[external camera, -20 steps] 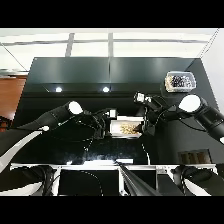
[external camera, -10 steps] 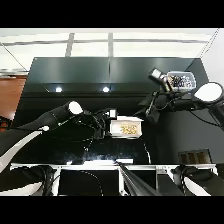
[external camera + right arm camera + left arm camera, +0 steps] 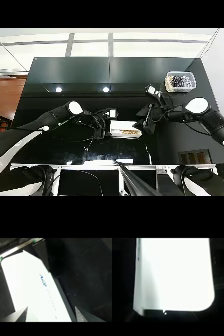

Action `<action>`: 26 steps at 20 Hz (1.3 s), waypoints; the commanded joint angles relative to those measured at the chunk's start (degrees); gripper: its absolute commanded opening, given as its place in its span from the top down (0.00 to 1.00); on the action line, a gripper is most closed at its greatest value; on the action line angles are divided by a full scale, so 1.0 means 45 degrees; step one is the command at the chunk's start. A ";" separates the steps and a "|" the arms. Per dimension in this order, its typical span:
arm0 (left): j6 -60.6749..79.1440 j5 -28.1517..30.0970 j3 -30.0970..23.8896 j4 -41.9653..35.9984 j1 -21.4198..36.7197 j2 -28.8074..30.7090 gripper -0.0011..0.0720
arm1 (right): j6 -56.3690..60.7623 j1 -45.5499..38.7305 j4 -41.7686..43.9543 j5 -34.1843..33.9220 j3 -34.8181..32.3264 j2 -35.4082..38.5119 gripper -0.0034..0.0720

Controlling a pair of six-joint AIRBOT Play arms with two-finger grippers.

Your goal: Fold the box and place the chain.

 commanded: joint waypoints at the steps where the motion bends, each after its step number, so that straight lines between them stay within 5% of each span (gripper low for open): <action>1: 0.0000 0.0000 0.0010 0.0000 -0.0010 0.0005 0.31 | -0.0928 0.0272 -0.0646 -0.0058 -0.0194 0.0010 0.00; 13: 0.0000 -0.0005 0.0010 0.0000 -0.0010 0.0005 0.31 | -0.0918 0.1156 -0.1486 -0.0510 -0.0199 0.0010 0.00; 15: 0.0000 -0.0010 0.0010 -0.0005 -0.0010 0.0005 0.31 | -0.0821 0.1190 -0.1496 -0.0568 -0.0199 0.0010 0.41; 19: 0.0000 -0.0015 0.0010 -0.0005 -0.0010 0.0005 0.31 | -0.0593 0.1195 -0.1491 -0.0646 -0.0199 0.0010 0.43; 20: 0.0000 -0.0015 0.0010 -0.0005 -0.0010 0.0005 0.31 | -0.0568 0.1195 -0.1486 -0.0612 -0.0199 0.0010 0.67; 21: 0.0000 -0.0024 0.0010 -0.0005 -0.0010 0.0005 0.31 | -0.0573 0.1195 -0.1491 -0.0593 -0.0199 0.0010 0.72; 26: 0.0000 -0.0058 0.0010 -0.0005 -0.0010 0.0005 0.31 | -0.0573 0.1195 -0.1496 -0.0398 -0.0199 0.0010 0.72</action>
